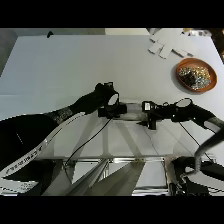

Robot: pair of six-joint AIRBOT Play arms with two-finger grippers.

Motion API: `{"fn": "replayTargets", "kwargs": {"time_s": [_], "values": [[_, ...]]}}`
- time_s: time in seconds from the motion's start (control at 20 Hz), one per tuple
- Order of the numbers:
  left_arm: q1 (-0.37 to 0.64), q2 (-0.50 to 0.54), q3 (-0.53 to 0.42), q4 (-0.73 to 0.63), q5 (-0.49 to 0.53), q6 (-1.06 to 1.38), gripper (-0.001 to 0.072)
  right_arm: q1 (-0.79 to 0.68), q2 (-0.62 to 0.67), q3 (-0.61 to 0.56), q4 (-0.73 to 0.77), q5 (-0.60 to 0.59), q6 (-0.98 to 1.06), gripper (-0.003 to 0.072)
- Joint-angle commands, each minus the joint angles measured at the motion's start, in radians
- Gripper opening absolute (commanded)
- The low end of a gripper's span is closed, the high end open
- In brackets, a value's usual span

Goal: Fold the box and place the chain.

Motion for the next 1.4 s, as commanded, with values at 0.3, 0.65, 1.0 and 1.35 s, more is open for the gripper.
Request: {"fn": "replayTargets", "kwargs": {"time_s": [0.3,0.65,1.0,1.35], "values": [[-0.008,-0.009,-0.002,-0.007,-0.001,-0.006,0.0020,0.000,0.000,0.000,-0.003,0.002,0.007,0.0549],[0.002,0.030,-0.002,0.013,-0.055,0.021,0.0235,0.000,0.000,0.000,-0.003,0.002,0.007,0.0549],[0.006,0.103,-0.002,0.017,-0.056,0.021,0.0437,0.000,0.000,0.000,-0.003,0.001,0.007,0.0549],[0.029,0.217,-0.002,0.015,-0.066,0.087,0.0440,0.000,0.000,0.000,-0.003,0.002,0.007,0.0549]]}}
